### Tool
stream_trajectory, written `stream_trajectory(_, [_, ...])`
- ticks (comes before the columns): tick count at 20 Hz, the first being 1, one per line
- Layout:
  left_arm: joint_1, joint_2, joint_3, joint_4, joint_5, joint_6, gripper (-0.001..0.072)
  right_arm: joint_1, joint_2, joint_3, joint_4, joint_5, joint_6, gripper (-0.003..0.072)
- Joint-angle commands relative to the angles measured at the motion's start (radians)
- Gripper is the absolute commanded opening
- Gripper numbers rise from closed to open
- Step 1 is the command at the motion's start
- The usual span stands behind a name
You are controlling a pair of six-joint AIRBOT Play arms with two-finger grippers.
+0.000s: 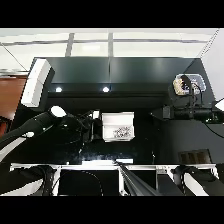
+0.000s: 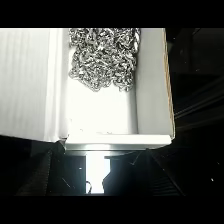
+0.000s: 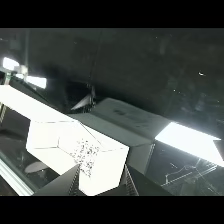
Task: Fold the box and place the chain.
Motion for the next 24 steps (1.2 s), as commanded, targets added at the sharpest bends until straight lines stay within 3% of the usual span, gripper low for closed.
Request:
stream_trajectory(1, [-0.010, -0.001, 0.002, -0.002, 0.008, -0.006, 0.0710, 0.000, 0.000, 0.000, -0.002, 0.003, -0.001, 0.0348])
stream_trajectory(17, [-0.047, -0.001, 0.002, 0.018, 0.010, -0.061, 0.0712, 0.000, 0.000, 0.000, -0.003, 0.023, -0.001, 0.0348])
stream_trajectory(24, [-0.062, -0.001, 0.002, 0.018, 0.091, -0.105, 0.0712, 0.000, 0.000, 0.000, -0.003, 0.023, -0.002, 0.0348])
